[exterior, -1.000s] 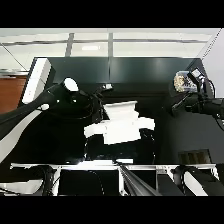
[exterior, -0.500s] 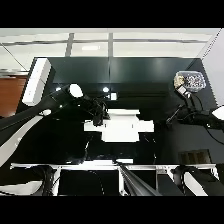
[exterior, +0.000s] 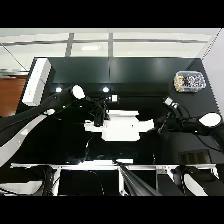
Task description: Fold the box and place the chain.
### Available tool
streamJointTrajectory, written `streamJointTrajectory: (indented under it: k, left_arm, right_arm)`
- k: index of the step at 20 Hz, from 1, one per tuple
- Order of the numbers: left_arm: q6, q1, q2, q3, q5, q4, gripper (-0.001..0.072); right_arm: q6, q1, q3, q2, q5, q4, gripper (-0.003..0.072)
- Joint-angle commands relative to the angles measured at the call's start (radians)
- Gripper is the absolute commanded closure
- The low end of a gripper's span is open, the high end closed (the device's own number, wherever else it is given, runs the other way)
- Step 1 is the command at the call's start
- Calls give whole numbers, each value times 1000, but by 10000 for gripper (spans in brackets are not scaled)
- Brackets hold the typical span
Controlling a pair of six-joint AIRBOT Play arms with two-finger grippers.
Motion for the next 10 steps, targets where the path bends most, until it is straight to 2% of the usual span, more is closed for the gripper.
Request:
streamJointTrajectory:
  k: [1,5,10]
  left_arm:
    - [0,-1,-5,0,1,2,687]
    - [0,-1,-5,0,1,2,687]
    - [0,-1,-5,0,1,2,687]
  right_arm:
    - [-92,124,-12,-1,-90,-20,-32]
    - [-94,223,-16,-4,-113,-166,-25]
    - [-109,292,-18,-4,-171,-174,-25]
